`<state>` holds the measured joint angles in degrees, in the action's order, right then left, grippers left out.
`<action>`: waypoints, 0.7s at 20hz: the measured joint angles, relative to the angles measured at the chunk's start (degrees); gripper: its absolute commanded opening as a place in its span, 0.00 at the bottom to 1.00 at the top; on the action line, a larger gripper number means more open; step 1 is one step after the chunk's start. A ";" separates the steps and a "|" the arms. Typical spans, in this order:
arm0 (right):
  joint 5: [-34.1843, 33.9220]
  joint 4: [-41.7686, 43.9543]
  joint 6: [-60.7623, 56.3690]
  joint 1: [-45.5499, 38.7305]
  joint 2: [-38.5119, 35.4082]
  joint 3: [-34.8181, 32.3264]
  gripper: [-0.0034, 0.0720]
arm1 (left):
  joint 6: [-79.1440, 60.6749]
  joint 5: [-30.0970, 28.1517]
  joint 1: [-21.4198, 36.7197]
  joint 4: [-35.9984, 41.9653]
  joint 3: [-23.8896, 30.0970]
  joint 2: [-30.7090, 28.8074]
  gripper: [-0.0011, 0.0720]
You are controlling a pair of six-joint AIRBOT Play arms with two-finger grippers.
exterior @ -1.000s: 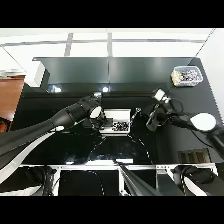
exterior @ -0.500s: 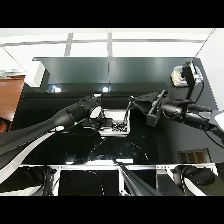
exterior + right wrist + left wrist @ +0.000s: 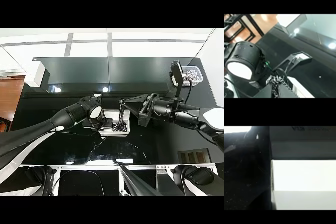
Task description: Fold the box and place the chain.
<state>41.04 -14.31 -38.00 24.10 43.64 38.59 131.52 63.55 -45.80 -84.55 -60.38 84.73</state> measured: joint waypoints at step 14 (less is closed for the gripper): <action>2.95 -8.59 -5.55 0.15 5.29 -1.53 0.46 | 0.00 0.00 0.00 0.00 0.00 0.00 0.05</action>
<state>43.99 -22.90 -43.55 24.25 48.93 37.06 131.52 63.55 -45.80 -84.55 -60.38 84.73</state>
